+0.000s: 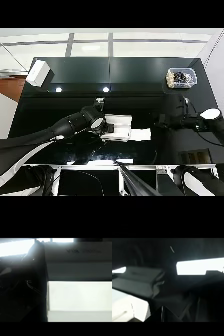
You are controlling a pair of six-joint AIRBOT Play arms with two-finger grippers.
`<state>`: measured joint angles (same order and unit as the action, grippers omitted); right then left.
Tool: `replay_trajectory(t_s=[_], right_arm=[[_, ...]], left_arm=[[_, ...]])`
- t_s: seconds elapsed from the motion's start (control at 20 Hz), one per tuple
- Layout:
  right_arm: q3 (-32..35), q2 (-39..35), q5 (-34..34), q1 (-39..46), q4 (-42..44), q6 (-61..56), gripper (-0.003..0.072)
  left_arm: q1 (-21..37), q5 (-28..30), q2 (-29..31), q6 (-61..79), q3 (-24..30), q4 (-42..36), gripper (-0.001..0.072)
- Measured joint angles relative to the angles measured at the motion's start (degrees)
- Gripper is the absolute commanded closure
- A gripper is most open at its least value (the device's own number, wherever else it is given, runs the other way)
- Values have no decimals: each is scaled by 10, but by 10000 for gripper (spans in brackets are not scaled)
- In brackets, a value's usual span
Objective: Fold the box and place the chain.
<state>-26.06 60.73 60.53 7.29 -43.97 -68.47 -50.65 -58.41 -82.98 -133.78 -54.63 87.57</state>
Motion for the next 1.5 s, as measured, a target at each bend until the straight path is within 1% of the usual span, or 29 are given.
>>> replay_trajectory(t_s=[0.15,0.3,0.35,0.4,0.45,0.55,0.6,0.65,0.85,0.95,1.0,1.05,1.1,1.15,1.3,1.5], right_arm=[[22,26,1,-36,5,-34,657],[30,50,-14,-91,48,-37,652],[31,55,-19,-107,69,-29,371],[28,58,-21,-122,97,-10,227],[23,61,-18,-133,124,13,188],[5,64,-2,-145,153,47,182],[-6,65,10,-149,158,58,1],[-17,65,21,-152,159,68,-14],[-42,67,51,-159,155,81,-11],[-47,67,55,-169,153,76,47],[-48,67,52,-177,149,71,47],[-49,67,45,-189,144,62,48],[-50,67,38,-202,137,52,128],[-51,67,28,-218,132,39,145],[-58,67,-10,-268,106,-9,154],[-85,67,-57,-332,34,-102,154]], left_arm=[[0,-1,0,0,0,0,679],[0,-2,0,0,0,0,679],[0,-3,0,0,0,0,679],[0,-3,0,0,0,0,679],[0,-3,0,0,0,0,679],[0,-4,0,0,0,0,679],[0,-5,0,0,0,0,679],[0,-5,0,0,0,0,679],[0,-6,0,0,0,0,679],[0,-7,0,0,0,0,679],[0,-7,0,0,0,0,679],[0,-7,0,0,0,0,679],[0,-8,0,0,0,0,679],[0,-8,0,0,0,0,679],[0,-8,0,0,0,0,679],[0,-9,0,0,0,0,679]])
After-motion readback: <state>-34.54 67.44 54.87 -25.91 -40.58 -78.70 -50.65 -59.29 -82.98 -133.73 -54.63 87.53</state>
